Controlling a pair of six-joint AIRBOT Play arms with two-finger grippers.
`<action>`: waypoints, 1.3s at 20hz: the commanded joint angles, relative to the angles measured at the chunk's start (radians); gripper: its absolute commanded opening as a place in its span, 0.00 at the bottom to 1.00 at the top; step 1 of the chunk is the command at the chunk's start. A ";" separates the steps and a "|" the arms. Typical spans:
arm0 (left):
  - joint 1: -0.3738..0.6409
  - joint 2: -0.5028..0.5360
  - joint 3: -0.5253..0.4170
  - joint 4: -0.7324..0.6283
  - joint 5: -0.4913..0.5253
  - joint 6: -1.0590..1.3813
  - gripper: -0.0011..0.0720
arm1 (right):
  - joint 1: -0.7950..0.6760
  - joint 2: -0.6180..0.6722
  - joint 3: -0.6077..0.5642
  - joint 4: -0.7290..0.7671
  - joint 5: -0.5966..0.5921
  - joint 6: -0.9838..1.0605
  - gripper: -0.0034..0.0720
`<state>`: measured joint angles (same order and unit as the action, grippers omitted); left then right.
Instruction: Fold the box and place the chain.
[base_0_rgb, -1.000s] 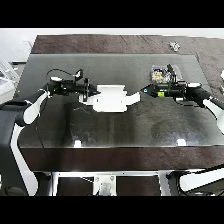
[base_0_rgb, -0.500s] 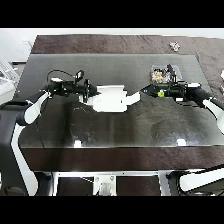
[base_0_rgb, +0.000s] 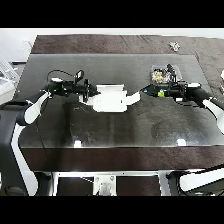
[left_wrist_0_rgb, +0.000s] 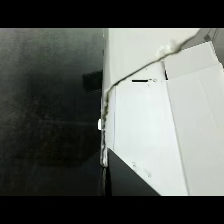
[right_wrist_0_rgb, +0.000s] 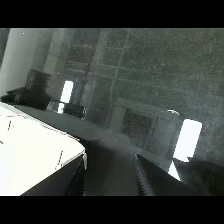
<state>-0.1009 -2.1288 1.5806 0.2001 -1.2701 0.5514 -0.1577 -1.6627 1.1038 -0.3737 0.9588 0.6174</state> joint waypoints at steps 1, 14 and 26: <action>0.001 0.001 0.000 0.005 -0.020 -0.001 0.04 | 0.000 0.000 0.000 0.000 0.000 -0.001 0.55; 0.001 0.003 0.000 0.003 0.013 -0.001 0.04 | -0.035 0.053 0.014 0.117 0.000 -0.119 0.72; 0.001 0.003 0.000 0.002 0.014 -0.001 0.04 | 0.215 0.414 -0.243 0.072 -0.180 -0.791 0.74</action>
